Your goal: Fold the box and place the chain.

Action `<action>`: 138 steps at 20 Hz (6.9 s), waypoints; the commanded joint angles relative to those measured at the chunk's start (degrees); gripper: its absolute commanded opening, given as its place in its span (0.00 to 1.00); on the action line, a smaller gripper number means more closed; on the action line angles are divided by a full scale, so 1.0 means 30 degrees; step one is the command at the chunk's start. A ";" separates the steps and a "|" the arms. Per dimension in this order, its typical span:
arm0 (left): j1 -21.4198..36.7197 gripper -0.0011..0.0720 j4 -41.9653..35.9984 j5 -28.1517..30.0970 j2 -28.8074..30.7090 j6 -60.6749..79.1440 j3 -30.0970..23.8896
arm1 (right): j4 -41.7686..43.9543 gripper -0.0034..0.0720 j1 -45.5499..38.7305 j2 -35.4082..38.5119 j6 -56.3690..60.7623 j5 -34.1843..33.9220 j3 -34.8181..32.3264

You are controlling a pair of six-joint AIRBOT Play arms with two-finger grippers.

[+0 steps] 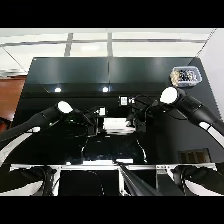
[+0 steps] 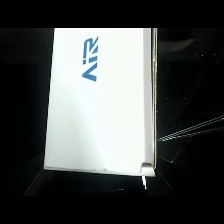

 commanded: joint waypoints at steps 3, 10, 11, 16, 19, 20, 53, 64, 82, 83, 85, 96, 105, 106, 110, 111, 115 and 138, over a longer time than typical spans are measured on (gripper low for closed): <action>0.0000 0.56 0.0007 0.0044 0.0000 0.0000 0.0022 | 0.0007 0.41 0.0007 0.0000 0.0066 -0.0007 -0.0007; 0.0000 0.56 0.0000 0.0044 0.0000 0.0000 0.0022 | 0.0051 0.41 0.0051 -0.0007 0.0066 -0.0007 -0.0845; 0.0000 0.56 0.0000 0.0044 0.0000 0.0000 0.0022 | 0.0109 0.41 0.0124 -0.0007 0.0066 -0.0036 -0.0925; 0.0000 0.56 0.0007 0.0036 0.0000 0.0000 0.0022 | 0.1377 0.41 0.0124 0.0401 0.0488 -0.0022 -0.0911; 0.0000 0.56 0.0000 0.0044 0.0000 0.0000 0.0022 | 0.1311 0.40 -0.0357 0.1275 0.4743 0.0794 -0.0911; 0.0007 0.56 0.0000 0.0044 0.0000 0.0000 0.0022 | 0.1319 0.40 -0.0780 0.1479 0.6025 0.1661 -0.0918; 0.0000 0.56 0.0007 0.0036 0.0000 0.0000 0.0022 | 0.8174 0.08 -0.2353 -0.0117 1.3289 -0.3053 -0.5697; 0.0007 0.56 -0.1115 0.0219 0.0000 -0.0007 0.0204 | 0.8174 0.08 -0.7373 0.3395 1.3282 0.1712 -0.2550; -0.1421 0.98 -0.0495 -0.1209 -0.0437 -0.5064 0.5340 | 0.8043 0.08 -1.0382 0.4408 1.3049 0.3155 -0.2550; -0.1668 0.98 -0.0488 -0.1239 -0.0896 -0.5654 0.5632 | 0.8014 0.08 -1.0520 0.4408 1.2976 0.2973 -0.2550; -0.1923 0.98 -0.0474 -0.1260 -0.1851 -0.6025 0.6142 | 0.7949 0.08 -1.1322 0.4408 1.2947 0.2608 -0.2550; -0.2353 0.98 -0.0423 -0.2106 -0.3417 -0.7038 0.6834 | 0.7941 0.08 -1.5467 0.4408 1.2473 0.2565 -0.2550; -0.2419 0.98 -0.0277 -0.2608 -0.3432 -0.7453 0.6987 | 0.7096 0.08 -1.5467 0.4408 1.2488 0.2572 -0.2550; -0.2463 0.98 -0.0277 -0.2616 -0.3453 -0.7453 0.6987 | 0.7089 0.08 -1.5467 0.4408 1.2488 0.2572 -0.2550; -0.2776 0.98 0.0641 -0.2608 -0.3461 -0.7453 0.6987 | 0.7089 0.08 -1.5460 0.4408 1.2488 0.2572 -0.2550; -0.2871 0.98 0.0882 -0.2616 -0.3461 -0.7446 0.6987 | 0.7089 0.08 -1.5460 0.4408 1.2488 0.2572 -0.2550; -0.3024 0.98 0.1639 -0.2579 -0.3461 -0.7446 0.7045 | 0.7089 0.08 -1.5460 0.4408 1.2488 0.2565 -0.2550; -0.1741 0.41 1.5650 -0.0634 -0.0882 -2.1478 0.9165 | 0.7089 0.08 -1.5460 0.4408 1.2495 0.2565 -0.2550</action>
